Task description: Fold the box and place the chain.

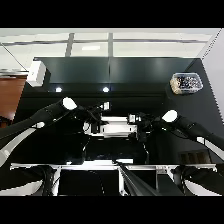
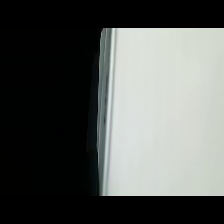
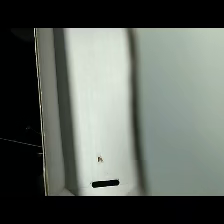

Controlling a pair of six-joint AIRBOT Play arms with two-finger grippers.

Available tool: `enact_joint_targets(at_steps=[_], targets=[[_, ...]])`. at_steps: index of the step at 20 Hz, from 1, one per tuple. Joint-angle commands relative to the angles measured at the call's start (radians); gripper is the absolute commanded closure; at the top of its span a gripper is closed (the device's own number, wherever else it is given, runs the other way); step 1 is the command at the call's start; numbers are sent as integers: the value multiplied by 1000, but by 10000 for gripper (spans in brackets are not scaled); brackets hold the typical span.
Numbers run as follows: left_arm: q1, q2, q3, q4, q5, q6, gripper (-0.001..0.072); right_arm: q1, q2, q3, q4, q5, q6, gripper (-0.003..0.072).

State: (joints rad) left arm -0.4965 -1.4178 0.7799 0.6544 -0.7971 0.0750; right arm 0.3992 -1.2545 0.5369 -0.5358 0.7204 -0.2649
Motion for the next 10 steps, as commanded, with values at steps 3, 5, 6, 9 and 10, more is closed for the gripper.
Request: enact_joint_targets(at_steps=[3, 5, 6, 9, 10], targets=[[5, 21, 6, 0, 0, -6, 504, 1, -1, 0, 1, 0, 0, 231], [22, 58, 13, 14, -1, -56, 323, 1, -1, 0, 1, 0, 0, 231], [34, 90, 14, 47, 0, -98, 159, 1, -1, 0, 1, 0, 0, 231], [87, 206, 14, 198, -44, -241, 10, 1, -1, 0, 1, 0, 0, 282], [107, 247, 14, 246, -74, -291, 15, 1, -1, 0, 1, 0, 0, 364]])
